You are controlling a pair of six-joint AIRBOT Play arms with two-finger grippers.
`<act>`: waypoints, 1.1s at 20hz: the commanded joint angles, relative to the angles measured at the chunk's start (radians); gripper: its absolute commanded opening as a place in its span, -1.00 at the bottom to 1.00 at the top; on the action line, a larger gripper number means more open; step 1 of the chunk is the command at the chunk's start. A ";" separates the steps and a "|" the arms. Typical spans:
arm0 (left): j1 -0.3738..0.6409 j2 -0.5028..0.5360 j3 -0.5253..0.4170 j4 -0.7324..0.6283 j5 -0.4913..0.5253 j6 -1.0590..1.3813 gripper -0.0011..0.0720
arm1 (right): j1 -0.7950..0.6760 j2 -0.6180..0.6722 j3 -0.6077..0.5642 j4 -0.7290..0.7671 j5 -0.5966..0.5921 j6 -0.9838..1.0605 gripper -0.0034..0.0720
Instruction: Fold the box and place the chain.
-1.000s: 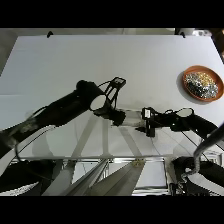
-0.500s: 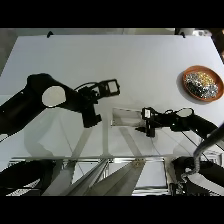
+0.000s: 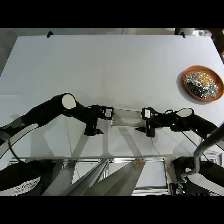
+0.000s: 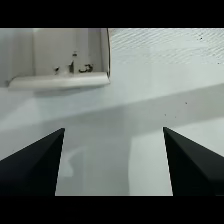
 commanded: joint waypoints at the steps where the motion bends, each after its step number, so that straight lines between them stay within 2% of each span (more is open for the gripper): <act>1: 0.007 -0.106 -0.012 -0.164 0.059 0.169 0.96 | 0.000 0.001 0.000 0.000 0.000 0.000 0.34; 5: 0.014 -0.135 -0.005 -0.272 0.121 0.273 0.96 | 0.000 0.001 0.000 0.000 0.000 0.000 0.34; 8: 0.018 -0.178 0.050 -0.324 0.101 0.275 0.96 | 0.000 0.001 0.000 0.000 0.000 0.000 0.34; 11: 0.016 -0.206 0.085 -0.324 0.080 0.275 0.96 | 0.000 0.001 0.000 0.000 0.000 0.000 0.34; 16: 0.022 -0.209 0.085 -0.311 0.066 0.267 0.96 | 0.000 0.001 0.000 0.000 0.000 0.000 0.34; 22: 0.081 -0.188 0.085 -0.218 0.006 0.189 0.96 | 0.000 0.001 0.000 0.000 0.000 0.000 0.34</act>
